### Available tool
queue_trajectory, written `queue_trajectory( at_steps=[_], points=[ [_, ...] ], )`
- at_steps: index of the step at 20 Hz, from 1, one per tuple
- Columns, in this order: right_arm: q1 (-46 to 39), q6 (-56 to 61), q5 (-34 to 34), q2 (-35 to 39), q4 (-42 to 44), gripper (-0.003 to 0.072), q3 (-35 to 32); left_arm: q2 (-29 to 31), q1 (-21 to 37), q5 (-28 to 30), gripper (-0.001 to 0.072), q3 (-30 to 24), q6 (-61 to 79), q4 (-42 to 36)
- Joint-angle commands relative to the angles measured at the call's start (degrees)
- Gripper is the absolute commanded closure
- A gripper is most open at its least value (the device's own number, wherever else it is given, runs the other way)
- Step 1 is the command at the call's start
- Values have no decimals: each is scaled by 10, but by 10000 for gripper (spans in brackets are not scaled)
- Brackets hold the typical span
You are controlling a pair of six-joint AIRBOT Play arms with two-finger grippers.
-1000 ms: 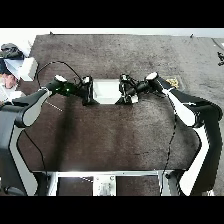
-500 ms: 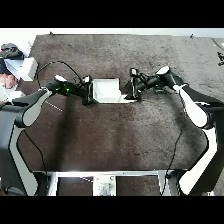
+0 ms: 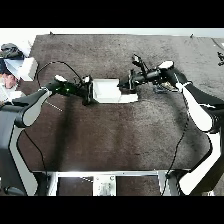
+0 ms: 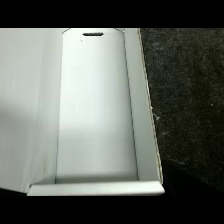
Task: Fold the box and place the chain.
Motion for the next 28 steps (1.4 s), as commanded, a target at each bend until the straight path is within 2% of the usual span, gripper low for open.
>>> queue_trajectory(
  at_steps=[1,7,11,18,23,25,27,28],
  points=[
    [26,2,-94,-1,20,698,0,0,0,0,317,0,0,0],
    [30,3,-180,-25,-12,698,0,0,0,0,316,0,0,0],
    [30,3,-165,-52,-12,698,0,0,0,0,317,0,0,0],
    [29,3,-153,-55,-12,698,0,0,0,0,317,0,0,0],
    [25,3,-151,-10,-12,698,0,0,0,0,317,0,0,0],
    [16,3,-116,24,-12,697,0,0,0,0,317,0,0,0],
    [-1,19,-43,53,-16,692,0,0,0,0,317,0,0,0],
    [-10,42,-11,64,-17,614,0,0,0,0,317,0,0,0]
  ],
)
